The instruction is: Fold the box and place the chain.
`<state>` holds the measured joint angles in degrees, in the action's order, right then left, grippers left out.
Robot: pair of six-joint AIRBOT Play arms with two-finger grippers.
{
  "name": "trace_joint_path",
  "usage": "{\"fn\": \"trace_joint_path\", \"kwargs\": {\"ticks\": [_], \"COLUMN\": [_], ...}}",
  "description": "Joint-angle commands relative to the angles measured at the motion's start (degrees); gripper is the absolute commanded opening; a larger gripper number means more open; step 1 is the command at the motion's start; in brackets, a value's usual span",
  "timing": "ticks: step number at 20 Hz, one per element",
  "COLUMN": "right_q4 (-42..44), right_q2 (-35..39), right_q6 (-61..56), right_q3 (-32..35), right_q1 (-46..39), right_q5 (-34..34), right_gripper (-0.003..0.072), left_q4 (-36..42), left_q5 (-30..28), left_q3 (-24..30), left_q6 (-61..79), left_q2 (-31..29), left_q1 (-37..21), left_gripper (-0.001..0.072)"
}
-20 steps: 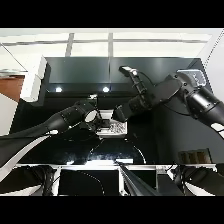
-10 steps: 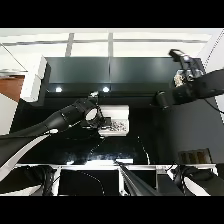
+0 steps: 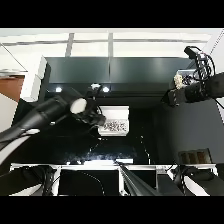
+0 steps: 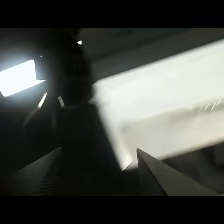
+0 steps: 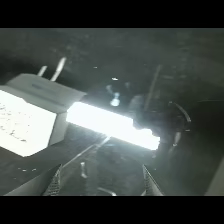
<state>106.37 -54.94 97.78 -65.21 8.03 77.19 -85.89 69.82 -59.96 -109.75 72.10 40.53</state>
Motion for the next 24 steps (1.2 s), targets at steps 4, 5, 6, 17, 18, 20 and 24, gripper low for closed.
{"fn": "trace_joint_path", "kwargs": {"ticks": [4, 5, 6, 17, 18, 20, 24], "right_q4": [-3.2, -3.2, -3.2, -3.4, -3.5, -3.5, -3.5], "right_q2": [0.1, 0.1, 0.1, 0.0, 0.0, 0.0, 0.0], "right_q6": [0.0, 0.0, 0.0, 0.9, 2.7, 6.6, 9.9], "right_q3": [0.0, 0.0, 0.0, 0.0, 0.0, 0.0, 0.0], "right_q1": [-0.2, -0.2, -0.2, -0.2, -0.2, -0.2, -0.2], "right_q5": [-1.0, -1.4, -1.8, -8.1, -8.1, -8.0, -8.1], "right_gripper": [0.0571, 0.0571, 0.0571, 0.0643, 0.0706, 0.0706, 0.0706], "left_q4": [22.9, 30.6, 36.6, 43.0, 43.1, 43.7, 45.9], "left_q5": [8.0, 8.8, 8.8, -7.5, -8.9, -10.4, -12.5], "left_q3": [7.3, 9.5, 12.1, 26.1, 26.1, 26.1, 26.1], "left_q6": [36.5, 44.2, 50.7, 112.6, 115.3, 120.4, 124.9], "left_q2": [-11.1, -11.1, -11.0, -10.6, -10.3, -9.6, -6.4], "left_q1": [-23.8, -27.7, -30.6, -33.4, -33.3, -32.4, -25.7], "left_gripper": [0.0539, 0.0539, 0.0540, 0.0710, 0.0710, 0.0710, 0.0710]}}
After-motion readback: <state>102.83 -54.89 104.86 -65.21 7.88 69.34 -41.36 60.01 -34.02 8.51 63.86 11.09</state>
